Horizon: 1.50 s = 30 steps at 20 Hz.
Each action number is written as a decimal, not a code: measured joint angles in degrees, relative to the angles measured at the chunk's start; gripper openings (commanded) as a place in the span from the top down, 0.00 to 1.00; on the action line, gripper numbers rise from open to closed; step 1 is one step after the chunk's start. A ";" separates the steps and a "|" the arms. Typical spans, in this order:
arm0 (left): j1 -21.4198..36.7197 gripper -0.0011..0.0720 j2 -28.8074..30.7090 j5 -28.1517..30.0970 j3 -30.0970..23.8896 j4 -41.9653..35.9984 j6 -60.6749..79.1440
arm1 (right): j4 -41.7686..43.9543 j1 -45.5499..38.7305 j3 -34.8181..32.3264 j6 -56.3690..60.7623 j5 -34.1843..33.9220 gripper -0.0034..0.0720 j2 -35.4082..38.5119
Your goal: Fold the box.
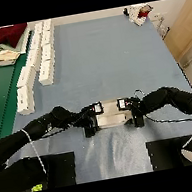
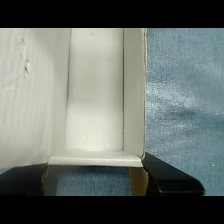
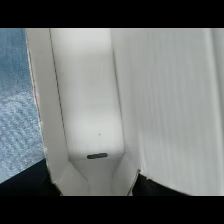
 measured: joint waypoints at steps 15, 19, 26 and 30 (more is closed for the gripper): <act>0.00 0.34 0.02 -0.24 0.00 0.04 0.02 | -0.50 0.28 0.13 1.03 -0.61 0.00 0.37; 0.00 0.34 0.02 -0.13 0.00 0.00 0.02 | -3.96 0.26 0.57 5.29 -1.95 0.00 3.06; 0.00 0.34 0.02 -0.04 0.00 -0.02 0.02 | -14.93 0.26 3.34 26.80 -11.30 0.01 13.49; 0.00 0.34 0.02 -0.02 0.00 0.00 0.02 | -14.34 0.26 4.37 48.65 -19.54 0.45 18.27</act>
